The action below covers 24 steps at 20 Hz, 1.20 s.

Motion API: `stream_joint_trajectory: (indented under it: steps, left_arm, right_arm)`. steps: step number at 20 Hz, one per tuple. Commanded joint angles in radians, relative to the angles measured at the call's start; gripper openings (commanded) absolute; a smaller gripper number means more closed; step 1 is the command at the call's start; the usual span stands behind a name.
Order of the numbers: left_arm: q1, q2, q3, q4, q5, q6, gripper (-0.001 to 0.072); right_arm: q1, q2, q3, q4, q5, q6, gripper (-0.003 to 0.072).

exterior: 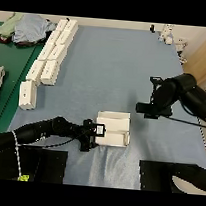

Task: Fold the box.

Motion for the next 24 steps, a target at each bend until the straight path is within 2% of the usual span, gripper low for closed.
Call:
stream_joint_trajectory:
  steps: [1, 3, 6, 9, 14, 18, 24]
  left_arm:
    - [0.000, -0.001, 0.000, 0.000, 0.000, 0.000, 0.0521]
    - [0.000, -0.001, 0.000, 0.000, 0.000, 0.000, 0.0521]
    - [0.000, -0.001, 0.000, 0.000, 0.000, 0.000, 0.0521]
    - [0.000, -0.001, 0.000, 0.000, 0.000, 0.000, 0.0521]
    - [0.000, -0.001, 0.000, 0.000, 0.000, 0.000, 0.0521]
    - [0.000, -0.001, 0.000, 0.000, 0.000, 0.000, 0.0521]
    - [0.000, -0.001, 0.000, 0.000, 0.000, 0.000, 0.0521]
  right_arm:
    - [-0.291, -0.141, 0.002, 0.476, 0.108, -0.437, 0.0001]
    - [-0.380, -0.262, 0.003, 0.729, 0.040, -0.637, 0.0002]
    - [-0.394, -0.409, 0.006, 0.942, -0.127, -0.857, 0.0001]
    - [-0.338, -0.465, 0.005, 0.964, -0.245, -0.959, 0.0001]
    - [-0.225, -0.440, 0.001, 0.954, -0.373, -1.033, 0.0001]
    - [-0.137, -0.330, -0.036, 0.897, -0.334, -1.081, 0.0001]
    - [-0.030, -0.053, -0.224, 0.809, 0.047, -1.226, 0.0001]
